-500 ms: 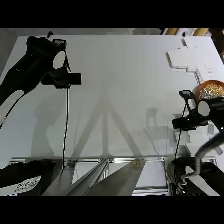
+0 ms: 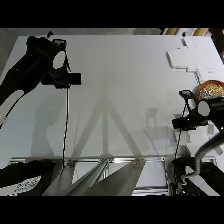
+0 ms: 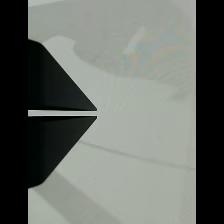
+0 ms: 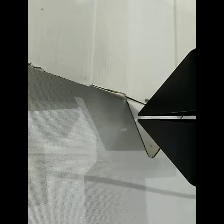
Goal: Fold the box and place the chain.
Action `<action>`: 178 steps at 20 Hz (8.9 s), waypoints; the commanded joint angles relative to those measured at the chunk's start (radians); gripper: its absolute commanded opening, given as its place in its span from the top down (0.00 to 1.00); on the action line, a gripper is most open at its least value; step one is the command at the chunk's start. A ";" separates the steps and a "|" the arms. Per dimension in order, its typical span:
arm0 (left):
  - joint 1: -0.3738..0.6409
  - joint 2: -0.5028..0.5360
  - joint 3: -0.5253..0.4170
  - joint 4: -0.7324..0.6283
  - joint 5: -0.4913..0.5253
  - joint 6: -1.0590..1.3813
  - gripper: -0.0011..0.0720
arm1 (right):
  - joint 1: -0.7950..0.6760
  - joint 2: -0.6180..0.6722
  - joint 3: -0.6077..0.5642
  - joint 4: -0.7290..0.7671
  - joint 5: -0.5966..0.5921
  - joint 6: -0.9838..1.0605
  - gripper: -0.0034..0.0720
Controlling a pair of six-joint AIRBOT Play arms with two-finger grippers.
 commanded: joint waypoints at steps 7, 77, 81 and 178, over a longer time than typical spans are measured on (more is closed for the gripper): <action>0.000 0.001 0.000 0.000 0.000 0.000 0.94 | -0.001 0.001 0.021 -0.135 -0.128 -0.040 0.94; 0.011 -0.039 -0.096 -0.365 0.391 0.631 0.52 | -0.045 0.296 -0.167 0.444 -0.291 -0.459 0.93; 0.001 -0.037 -0.291 -0.869 0.483 1.110 0.44 | -0.045 0.296 -0.167 0.444 -0.292 -0.459 0.93; -0.248 -0.041 -0.433 -0.821 0.659 1.803 0.98 | -0.045 0.381 0.013 0.490 -0.111 -0.659 0.50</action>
